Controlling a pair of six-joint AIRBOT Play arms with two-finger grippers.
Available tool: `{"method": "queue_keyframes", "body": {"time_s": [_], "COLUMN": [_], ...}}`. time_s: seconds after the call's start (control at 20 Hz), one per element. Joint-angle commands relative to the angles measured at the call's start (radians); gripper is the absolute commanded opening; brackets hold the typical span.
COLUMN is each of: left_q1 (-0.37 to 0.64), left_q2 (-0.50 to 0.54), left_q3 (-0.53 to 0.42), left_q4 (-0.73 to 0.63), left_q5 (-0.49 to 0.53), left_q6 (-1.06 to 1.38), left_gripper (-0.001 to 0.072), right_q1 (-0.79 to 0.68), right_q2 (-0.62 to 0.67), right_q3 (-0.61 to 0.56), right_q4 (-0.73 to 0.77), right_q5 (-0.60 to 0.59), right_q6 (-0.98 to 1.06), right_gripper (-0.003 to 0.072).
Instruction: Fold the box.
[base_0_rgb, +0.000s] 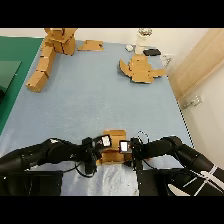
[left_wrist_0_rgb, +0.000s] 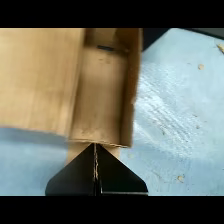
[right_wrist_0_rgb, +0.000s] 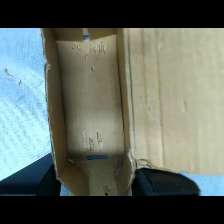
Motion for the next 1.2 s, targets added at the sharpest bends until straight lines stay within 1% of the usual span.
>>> {"method": "queue_keyframes", "body": {"time_s": [0.0,0.05,0.1,0.15,0.25,0.3,0.35,0.4,0.5,0.65,0.8,0.9,1.0,1.15], "left_q1": [0.068,0.088,0.113,0.145,0.230,0.275,0.325,0.374,0.443,0.467,0.467,0.449,0.378,0.231], "left_q2": [0.119,0.165,0.206,0.237,0.283,0.299,0.306,0.301,0.285,0.269,0.236,0.213,0.189,0.127], "left_q3": [0.001,0.001,0.001,0.001,0.001,-0.002,-0.009,-0.021,-0.060,-0.112,-0.148,-0.156,-0.156,-0.156], "left_q4": [0.125,0.150,0.201,0.285,0.501,0.554,0.557,0.521,0.437,0.323,0.107,0.007,-0.011,-0.017], "left_q5": [-0.120,-0.157,-0.194,-0.232,-0.350,-0.411,-0.461,-0.495,-0.520,-0.492,-0.447,-0.404,-0.351,-0.218], "left_q6": [-0.214,-0.274,-0.390,-0.568,-1.034,-1.170,-1.225,-1.221,-1.183,-1.150,-1.026,-0.977,-0.999,-1.081], "left_gripper": [0.0013,0.0013,0.0013,0.0012,0.0013,0.0013,0.0013,0.0012,0.0012,0.0012,0.0010,0.0010,0.0010,0.0009], "right_q1": [0.000,0.000,0.000,0.000,0.000,0.000,0.000,0.000,0.000,0.000,0.000,0.000,0.000,0.000], "right_q2": [0.001,0.001,0.001,0.001,0.001,0.001,0.001,0.001,0.001,0.001,0.001,0.001,0.001,0.001], "right_q3": [0.000,0.000,0.000,0.000,0.000,0.000,0.000,0.000,0.000,0.000,0.000,0.000,0.000,0.000], "right_q4": [0.000,0.000,0.000,0.000,0.000,0.000,0.000,0.000,0.000,0.000,0.000,0.000,0.000,-0.001], "right_q5": [0.000,0.000,0.000,0.000,0.000,0.000,0.000,0.000,0.000,0.000,0.000,0.000,0.000,0.000], "right_q6": [-0.001,-0.001,-0.001,-0.001,-0.001,-0.001,-0.001,-0.001,-0.001,-0.001,-0.001,-0.001,-0.001,-0.001], "right_gripper": [0.0512,0.0513,0.0513,0.0512,0.0513,0.0513,0.0512,0.0513,0.0512,0.0512,0.0512,0.0512,0.0512,0.0512]}}
